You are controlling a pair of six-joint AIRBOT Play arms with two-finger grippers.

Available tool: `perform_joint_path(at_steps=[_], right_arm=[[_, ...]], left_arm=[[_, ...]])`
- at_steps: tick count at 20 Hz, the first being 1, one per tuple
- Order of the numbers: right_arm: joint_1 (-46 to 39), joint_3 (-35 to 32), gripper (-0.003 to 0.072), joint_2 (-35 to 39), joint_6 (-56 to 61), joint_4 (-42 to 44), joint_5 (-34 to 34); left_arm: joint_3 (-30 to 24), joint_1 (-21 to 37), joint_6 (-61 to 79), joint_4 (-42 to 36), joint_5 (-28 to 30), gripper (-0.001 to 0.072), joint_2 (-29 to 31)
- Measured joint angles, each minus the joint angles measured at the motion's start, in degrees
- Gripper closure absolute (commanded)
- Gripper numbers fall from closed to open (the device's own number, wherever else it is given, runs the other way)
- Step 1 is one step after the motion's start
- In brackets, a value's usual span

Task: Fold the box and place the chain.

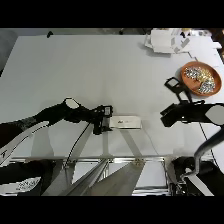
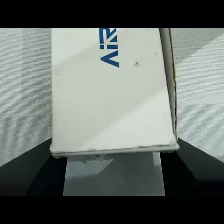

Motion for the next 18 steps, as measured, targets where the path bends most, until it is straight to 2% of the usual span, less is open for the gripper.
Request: perform_joint_path(at_steps=[6, 18], right_arm=[[-9.62, 0.0, 0.0667, -1.2, 10.69, -5.49, 6.38], [-11.85, 0.0, 0.0667, -1.46, 13.38, -6.19, 8.17]], left_arm=[[0.0, 0.0, 0.0, 0.02, -0.02, 0.0504, 0.0], [0.0, 0.0, 0.02, 0.0, -0.04, 0.0505, 0.0]])
